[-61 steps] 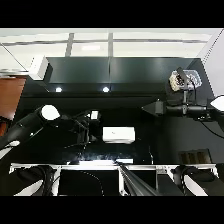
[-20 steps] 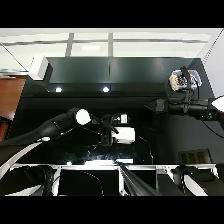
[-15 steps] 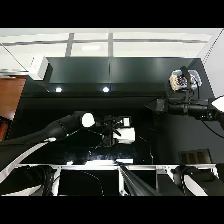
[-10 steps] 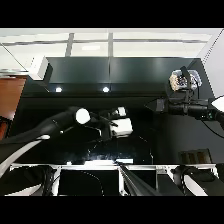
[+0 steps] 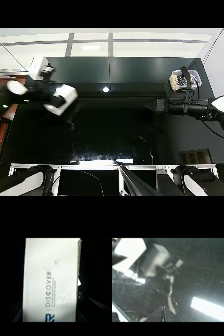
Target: Fold the box and place the chain.
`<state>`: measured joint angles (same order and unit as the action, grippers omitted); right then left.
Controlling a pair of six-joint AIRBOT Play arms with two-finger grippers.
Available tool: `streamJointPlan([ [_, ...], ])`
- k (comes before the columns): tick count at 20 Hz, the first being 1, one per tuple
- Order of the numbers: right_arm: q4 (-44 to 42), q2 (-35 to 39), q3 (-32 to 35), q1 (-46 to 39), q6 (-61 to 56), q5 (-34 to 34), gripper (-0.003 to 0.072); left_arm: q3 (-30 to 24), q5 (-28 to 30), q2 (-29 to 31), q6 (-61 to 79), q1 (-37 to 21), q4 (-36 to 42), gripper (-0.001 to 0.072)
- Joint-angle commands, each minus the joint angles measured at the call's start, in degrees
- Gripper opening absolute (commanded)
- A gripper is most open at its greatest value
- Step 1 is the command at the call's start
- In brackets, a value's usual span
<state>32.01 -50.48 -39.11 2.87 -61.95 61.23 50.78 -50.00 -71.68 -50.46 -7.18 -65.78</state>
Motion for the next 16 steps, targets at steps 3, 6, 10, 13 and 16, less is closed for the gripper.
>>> streamJointPlan([
  [3,0.0,0.1,0.0,0.0,0.0,-0.3,0.0038,12.0,-0.8,-10.2,-2.7,-16.9,-1.9,0.0392],
  [6,0.0,0.1,0.0,0.0,-0.5,-0.2,0.0038,18.0,0.6,-15.3,0.1,-17.1,-3.4,0.0392],
  [10,0.0,0.1,0.0,0.0,-1.2,-0.8,0.0037,20.4,8.2,-18.7,0.1,-17.1,-3.5,0.0392],
  [13,0.0,0.1,0.0,0.0,-1.7,-0.9,0.0038,20.5,11.5,-19.5,0.1,-17.2,-3.5,0.0392],
  [16,0.0,0.1,0.0,0.0,-1.7,-0.9,0.0038,20.5,12.5,-19.6,0.1,-17.5,-3.2,0.0392],
])
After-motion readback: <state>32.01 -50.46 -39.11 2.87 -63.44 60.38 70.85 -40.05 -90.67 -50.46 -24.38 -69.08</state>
